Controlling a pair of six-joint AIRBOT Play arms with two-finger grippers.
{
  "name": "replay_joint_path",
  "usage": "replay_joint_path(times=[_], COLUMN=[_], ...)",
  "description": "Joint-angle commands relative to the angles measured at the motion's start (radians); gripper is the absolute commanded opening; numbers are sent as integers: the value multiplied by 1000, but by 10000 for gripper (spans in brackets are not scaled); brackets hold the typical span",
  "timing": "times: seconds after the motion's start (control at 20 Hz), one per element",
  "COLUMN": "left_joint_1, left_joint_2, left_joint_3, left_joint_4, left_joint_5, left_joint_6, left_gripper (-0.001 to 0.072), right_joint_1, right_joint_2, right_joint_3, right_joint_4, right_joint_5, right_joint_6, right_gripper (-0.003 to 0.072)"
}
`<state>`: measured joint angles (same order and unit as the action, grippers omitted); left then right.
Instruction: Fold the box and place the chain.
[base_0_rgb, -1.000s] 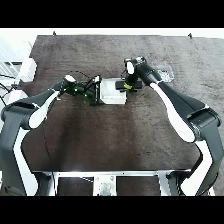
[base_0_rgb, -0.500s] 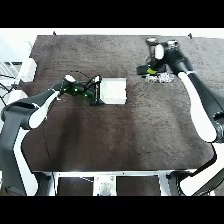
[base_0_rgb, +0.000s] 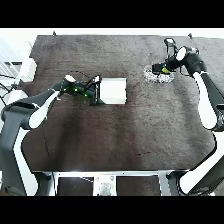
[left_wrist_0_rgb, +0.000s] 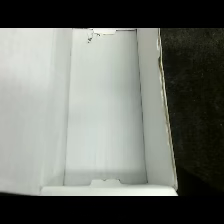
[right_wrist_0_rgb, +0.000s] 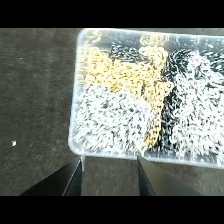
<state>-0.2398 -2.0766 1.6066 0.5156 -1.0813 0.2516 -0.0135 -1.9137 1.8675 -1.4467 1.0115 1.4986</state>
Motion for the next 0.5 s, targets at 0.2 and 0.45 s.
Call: replay_joint_path(times=[0.2, 0.45], left_joint_1=[0, -1], left_joint_2=[0, 0], left_joint_3=[0, 0], left_joint_4=[0, 0], left_joint_5=[0, 0], left_joint_6=[0, 0], left_gripper=[393, 393], right_joint_1=[-21, -21], right_joint_2=[-95, -97], right_joint_3=[0, 1], right_joint_4=[156, 157], right_joint_5=[-27, -27], right_joint_6=[-120, -120], right_gripper=[331, 170])
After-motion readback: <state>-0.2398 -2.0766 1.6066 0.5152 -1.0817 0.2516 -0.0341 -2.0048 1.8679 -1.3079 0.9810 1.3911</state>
